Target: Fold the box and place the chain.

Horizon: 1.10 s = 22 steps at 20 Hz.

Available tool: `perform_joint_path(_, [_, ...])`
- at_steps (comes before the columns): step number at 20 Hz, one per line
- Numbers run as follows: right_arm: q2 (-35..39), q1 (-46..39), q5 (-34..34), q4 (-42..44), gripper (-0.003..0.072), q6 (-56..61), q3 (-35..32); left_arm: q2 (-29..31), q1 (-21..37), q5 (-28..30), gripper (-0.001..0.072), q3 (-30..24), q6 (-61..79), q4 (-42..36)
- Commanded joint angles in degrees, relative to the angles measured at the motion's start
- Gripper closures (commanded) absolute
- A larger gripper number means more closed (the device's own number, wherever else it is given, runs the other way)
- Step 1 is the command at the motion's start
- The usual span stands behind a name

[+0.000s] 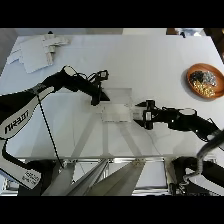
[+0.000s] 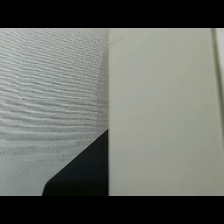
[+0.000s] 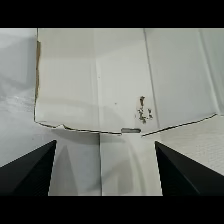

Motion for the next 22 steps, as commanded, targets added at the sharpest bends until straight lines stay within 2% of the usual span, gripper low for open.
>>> perform_joint_path(1, [-0.8,0.0,2.3,7.2,-0.0004,-2.0,0.0,0.0,0.0,0.0,0.0695,0.0,-0.3,0.0])
perform_joint_path(7, [-0.8,0.0,2.8,7.6,-0.0004,-2.3,0.0,0.0,0.0,0.0,0.0695,0.0,-0.3,0.0])
perform_joint_path(12, [-0.8,0.0,1.9,2.1,-0.0004,-2.1,0.0,0.0,0.0,0.0,0.0695,0.0,-0.3,0.0])
perform_joint_path(22, [-1.5,0.7,1.5,1.0,-0.0004,-1.2,0.0,0.0,0.0,0.0,0.0695,0.0,-0.3,0.0])
